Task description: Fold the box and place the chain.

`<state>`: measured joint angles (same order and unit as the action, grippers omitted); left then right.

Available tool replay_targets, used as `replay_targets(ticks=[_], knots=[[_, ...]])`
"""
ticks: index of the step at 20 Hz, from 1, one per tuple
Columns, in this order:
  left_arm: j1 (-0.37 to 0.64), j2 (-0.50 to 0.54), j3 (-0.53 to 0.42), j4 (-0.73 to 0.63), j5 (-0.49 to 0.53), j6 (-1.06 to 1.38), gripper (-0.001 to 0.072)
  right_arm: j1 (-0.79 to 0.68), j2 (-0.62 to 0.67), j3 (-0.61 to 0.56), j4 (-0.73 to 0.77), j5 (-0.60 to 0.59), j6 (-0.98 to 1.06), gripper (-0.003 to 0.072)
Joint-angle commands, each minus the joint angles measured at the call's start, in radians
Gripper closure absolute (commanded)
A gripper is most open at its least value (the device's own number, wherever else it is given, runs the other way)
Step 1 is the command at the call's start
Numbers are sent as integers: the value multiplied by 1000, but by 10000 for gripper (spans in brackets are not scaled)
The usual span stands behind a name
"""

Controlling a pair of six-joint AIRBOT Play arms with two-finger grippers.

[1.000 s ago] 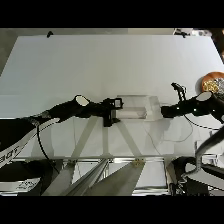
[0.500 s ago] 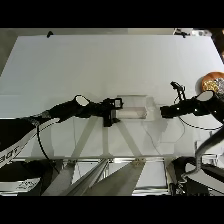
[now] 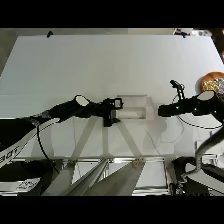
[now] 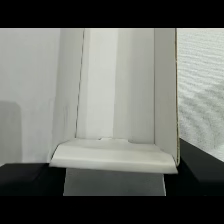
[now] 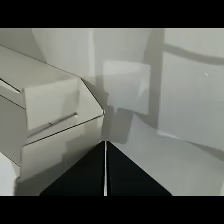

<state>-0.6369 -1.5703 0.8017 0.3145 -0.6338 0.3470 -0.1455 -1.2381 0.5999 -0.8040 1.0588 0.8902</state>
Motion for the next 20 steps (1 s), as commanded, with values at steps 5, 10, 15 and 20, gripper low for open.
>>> replay_targets(ticks=[5,10,15,20], knots=[[-1,1,0,0,0,0,212,1,0,0,87,50,-54,677],[-1,1,0,0,0,0,212,1,2,0,180,132,-115,644],[-1,1,0,0,0,0,212,1,2,1,190,161,-122,433],[-1,1,0,0,0,0,212,1,2,0,211,172,-128,346]])
